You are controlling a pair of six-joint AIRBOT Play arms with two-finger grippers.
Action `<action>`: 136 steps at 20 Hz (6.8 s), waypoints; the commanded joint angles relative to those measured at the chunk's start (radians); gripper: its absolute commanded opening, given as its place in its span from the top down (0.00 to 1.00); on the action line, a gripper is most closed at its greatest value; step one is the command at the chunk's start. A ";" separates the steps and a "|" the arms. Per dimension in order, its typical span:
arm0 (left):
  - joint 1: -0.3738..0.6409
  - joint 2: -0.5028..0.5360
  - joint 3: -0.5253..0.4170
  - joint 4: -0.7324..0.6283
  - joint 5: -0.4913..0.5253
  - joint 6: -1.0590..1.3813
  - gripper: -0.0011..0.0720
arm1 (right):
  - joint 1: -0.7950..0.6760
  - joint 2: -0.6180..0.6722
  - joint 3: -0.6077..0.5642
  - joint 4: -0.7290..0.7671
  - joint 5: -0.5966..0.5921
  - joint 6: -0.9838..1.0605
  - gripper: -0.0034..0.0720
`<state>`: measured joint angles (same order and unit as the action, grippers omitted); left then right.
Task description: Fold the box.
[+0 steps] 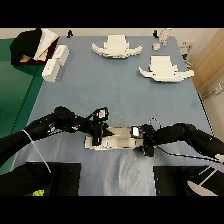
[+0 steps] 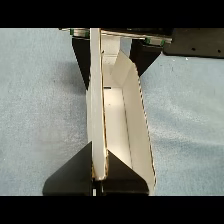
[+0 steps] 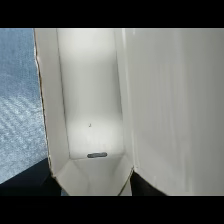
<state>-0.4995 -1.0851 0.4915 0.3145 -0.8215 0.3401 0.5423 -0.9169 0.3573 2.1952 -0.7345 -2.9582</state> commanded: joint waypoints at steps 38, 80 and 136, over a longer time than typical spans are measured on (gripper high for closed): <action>0.065 0.459 0.001 0.389 -0.371 -1.433 0.97 | 0.001 0.000 0.001 0.000 0.000 0.000 0.27; -0.201 0.306 0.253 0.789 -0.269 -1.178 0.97 | 0.001 0.001 0.001 0.000 0.000 0.000 0.27; -0.130 0.124 -0.065 0.475 0.082 -0.428 0.49 | 0.001 0.001 0.001 0.000 -0.001 0.000 0.27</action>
<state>-0.6289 -0.9615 0.4328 0.8116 -0.7357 -0.1139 0.5423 -0.9169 0.3573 2.1952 -0.7357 -2.9585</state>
